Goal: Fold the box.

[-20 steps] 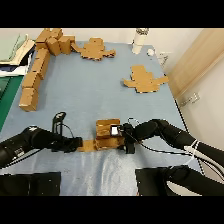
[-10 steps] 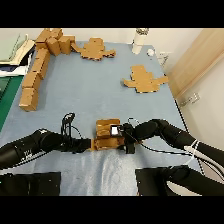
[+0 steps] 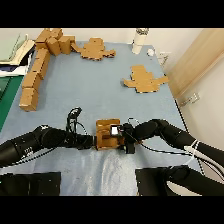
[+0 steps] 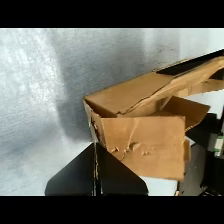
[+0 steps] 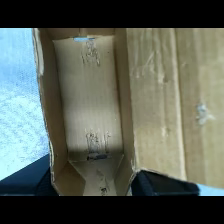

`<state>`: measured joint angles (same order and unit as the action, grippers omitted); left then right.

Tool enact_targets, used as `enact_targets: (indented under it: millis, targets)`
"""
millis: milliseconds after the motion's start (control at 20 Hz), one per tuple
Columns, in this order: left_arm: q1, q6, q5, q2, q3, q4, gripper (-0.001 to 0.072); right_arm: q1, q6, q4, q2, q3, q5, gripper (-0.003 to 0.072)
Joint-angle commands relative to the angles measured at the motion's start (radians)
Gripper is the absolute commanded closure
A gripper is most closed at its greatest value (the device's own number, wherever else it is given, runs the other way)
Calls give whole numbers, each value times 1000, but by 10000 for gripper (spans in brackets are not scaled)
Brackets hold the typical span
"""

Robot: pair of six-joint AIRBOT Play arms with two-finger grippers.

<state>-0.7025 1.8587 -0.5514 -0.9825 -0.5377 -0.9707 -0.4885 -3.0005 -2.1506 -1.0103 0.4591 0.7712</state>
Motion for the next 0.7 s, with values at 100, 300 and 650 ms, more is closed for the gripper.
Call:
enact_targets:
  millis: [100,300,650]
  targets:
    - [0,-43,2,-1,-9,4,386,0,0,0,1,1,0,124]
    - [0,-42,1,-1,-9,5,413,0,0,0,1,1,0,124]
    - [64,-47,-117,0,-34,4,414,0,0,0,1,1,0,124]
